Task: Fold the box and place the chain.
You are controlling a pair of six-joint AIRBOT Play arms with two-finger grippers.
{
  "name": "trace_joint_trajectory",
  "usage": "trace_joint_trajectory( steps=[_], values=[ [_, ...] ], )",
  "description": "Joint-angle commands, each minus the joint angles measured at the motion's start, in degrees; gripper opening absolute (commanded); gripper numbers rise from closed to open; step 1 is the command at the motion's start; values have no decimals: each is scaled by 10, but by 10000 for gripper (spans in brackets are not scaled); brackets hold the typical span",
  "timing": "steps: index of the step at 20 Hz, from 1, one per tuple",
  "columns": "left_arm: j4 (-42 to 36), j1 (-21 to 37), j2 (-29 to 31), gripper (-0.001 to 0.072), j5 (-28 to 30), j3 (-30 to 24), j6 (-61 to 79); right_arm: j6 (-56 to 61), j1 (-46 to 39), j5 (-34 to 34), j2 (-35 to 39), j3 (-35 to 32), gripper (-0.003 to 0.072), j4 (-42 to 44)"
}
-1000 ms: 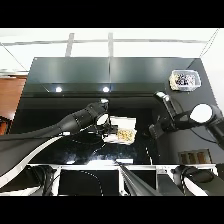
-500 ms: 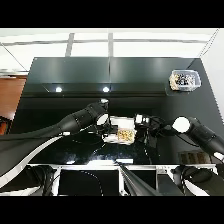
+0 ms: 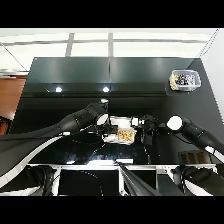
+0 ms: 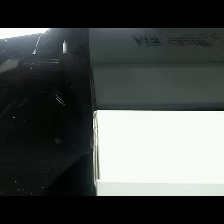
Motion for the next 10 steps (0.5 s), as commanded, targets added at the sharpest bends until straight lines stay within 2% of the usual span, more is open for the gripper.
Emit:
trace_joint_trajectory(
  steps=[1,2,5,7,10],
  values=[
    [0,0,0,31,0,0,0,-16,1,-1,-8,0,627,6],
    [0,0,0,31,0,0,0,-16,1,8,-8,0,490,6],
    [0,0,0,31,-1,0,0,-16,1,16,-8,0,485,6],
    [0,0,0,31,-1,0,0,-15,0,28,-8,0,51,6],
    [0,0,0,31,-1,0,0,9,0,45,0,0,53,-11]
  ],
)
